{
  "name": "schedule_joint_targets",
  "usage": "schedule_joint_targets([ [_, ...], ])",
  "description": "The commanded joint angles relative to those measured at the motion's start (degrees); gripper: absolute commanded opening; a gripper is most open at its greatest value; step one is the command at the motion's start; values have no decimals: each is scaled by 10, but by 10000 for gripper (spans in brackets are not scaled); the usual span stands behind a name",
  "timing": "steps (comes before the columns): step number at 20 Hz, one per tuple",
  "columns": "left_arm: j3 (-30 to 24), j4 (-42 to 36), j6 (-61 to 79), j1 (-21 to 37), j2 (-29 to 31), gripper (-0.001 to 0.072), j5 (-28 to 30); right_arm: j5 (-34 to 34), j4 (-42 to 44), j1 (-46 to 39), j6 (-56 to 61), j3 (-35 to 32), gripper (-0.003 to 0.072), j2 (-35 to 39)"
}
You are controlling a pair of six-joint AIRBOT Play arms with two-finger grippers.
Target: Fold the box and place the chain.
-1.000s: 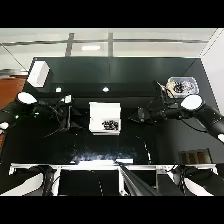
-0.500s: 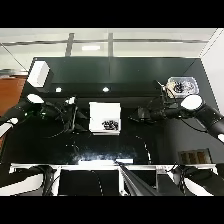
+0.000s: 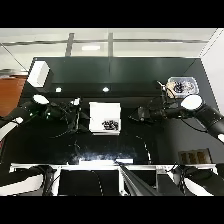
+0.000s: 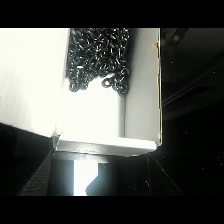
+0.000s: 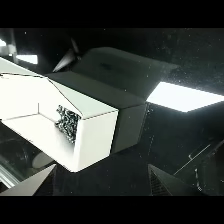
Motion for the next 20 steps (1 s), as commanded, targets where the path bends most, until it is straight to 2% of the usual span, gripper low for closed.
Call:
schedule_joint_targets([
  [1, 1, 12, -3, -14, 0, 686, 11, -1, 0, 0, 0, 0, 701, 0],
  [8, 2, 21, -9, -25, 0, 686, 22, -2, 0, 0, 0, 0, 701, 0],
  [12, 2, 19, -37, -34, 0, 699, 57, -10, 0, 0, 0, 0, 700, 0],
  [20, 4, 21, -23, -37, 0, 699, 51, -10, 0, 0, 0, 0, 700, 0],
])
